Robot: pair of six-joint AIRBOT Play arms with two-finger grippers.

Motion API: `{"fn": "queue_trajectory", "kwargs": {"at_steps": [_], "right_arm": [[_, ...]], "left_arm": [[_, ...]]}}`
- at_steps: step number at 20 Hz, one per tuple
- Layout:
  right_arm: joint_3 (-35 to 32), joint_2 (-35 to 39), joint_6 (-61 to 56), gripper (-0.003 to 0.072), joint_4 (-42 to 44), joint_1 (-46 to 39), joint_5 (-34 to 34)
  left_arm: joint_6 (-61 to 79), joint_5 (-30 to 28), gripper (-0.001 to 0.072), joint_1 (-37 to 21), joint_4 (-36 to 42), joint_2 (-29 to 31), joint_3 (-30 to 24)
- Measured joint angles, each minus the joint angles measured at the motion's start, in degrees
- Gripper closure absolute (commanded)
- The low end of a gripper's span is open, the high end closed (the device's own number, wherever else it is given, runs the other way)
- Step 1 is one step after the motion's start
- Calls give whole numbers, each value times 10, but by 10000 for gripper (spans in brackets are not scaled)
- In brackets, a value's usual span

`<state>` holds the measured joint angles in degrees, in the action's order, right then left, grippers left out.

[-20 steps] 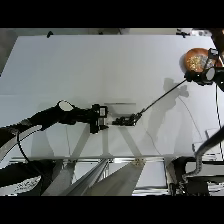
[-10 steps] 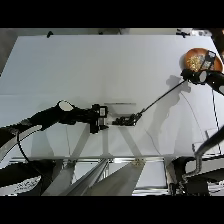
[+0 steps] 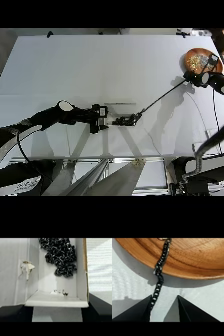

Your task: Fold the box and place the chain.

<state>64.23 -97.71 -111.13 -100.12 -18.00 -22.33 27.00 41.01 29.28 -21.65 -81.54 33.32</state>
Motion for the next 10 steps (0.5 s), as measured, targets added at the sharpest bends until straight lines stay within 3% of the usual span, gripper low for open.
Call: {"fn": "queue_trajectory", "kwargs": {"at_steps": [6, 7, 8, 10], "right_arm": [[1, 0, 19, 417, -2, 7, 11], [1, -1, 21, 464, 0, 10, 24], [1, 0, 22, 569, 2, 12, 31], [2, 0, 26, 645, 2, 14, 43]], "left_arm": [[0, 0, 315, 0, 0, 0, 0], [0, 0, 315, 0, 0, 0, 0], [0, 0, 315, 0, 0, 0, 0], [0, 0, 315, 0, 0, 0, 0]]}}
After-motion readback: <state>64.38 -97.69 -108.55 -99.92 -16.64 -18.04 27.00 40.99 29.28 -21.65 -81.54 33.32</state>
